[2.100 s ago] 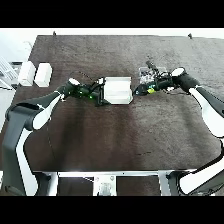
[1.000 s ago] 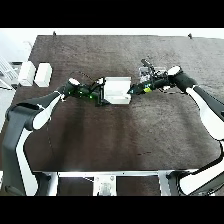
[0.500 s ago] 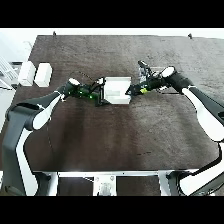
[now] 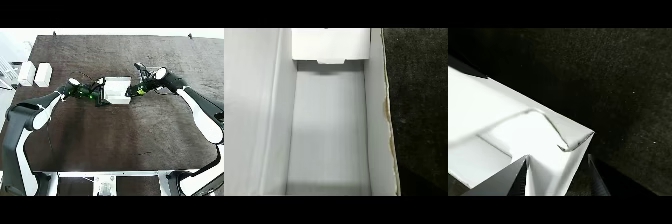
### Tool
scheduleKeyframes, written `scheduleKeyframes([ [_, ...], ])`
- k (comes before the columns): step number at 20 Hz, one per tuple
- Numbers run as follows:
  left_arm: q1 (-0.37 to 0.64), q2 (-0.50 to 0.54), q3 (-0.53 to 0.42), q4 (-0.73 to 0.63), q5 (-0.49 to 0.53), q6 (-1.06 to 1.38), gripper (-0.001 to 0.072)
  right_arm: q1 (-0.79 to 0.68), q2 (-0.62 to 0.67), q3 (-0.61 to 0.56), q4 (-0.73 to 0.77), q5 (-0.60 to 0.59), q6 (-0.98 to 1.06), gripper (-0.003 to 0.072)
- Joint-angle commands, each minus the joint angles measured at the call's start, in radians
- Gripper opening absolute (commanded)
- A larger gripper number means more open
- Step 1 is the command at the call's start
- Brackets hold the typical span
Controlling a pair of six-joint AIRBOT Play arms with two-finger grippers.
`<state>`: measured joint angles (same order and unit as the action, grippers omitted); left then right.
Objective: Fold the box and place the chain.
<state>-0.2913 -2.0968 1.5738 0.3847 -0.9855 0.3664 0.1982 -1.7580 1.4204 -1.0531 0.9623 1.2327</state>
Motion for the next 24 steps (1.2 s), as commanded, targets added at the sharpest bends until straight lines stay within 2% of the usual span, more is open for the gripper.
scheduleKeyframes([
  [1, 0.001, 0.000, 0.000, 0.000, -0.002, 0.000, 0.0426, 0.050, 0.000, 0.029, -0.176, -0.002, 0.139, 0.0436],
  [11, 0.001, 0.000, 0.000, 0.000, -0.001, 0.000, 0.0426, 0.153, 0.000, 0.139, -0.456, 0.126, 0.450, 0.0436],
  [17, 0.001, 0.000, 0.000, 0.000, -0.001, 0.000, 0.0426, 0.162, -0.016, 0.158, -0.477, 0.165, 0.521, 0.0433],
  [21, 0.001, 0.000, 0.000, 0.000, -0.001, 0.000, 0.0426, 0.186, -0.097, 0.264, -0.485, 0.245, 0.522, 0.0433],
  [24, 0.001, 0.000, 0.000, 0.000, -0.002, 0.000, 0.0426, 0.212, -0.146, 0.332, -0.578, 0.337, 0.565, 0.0433],
])
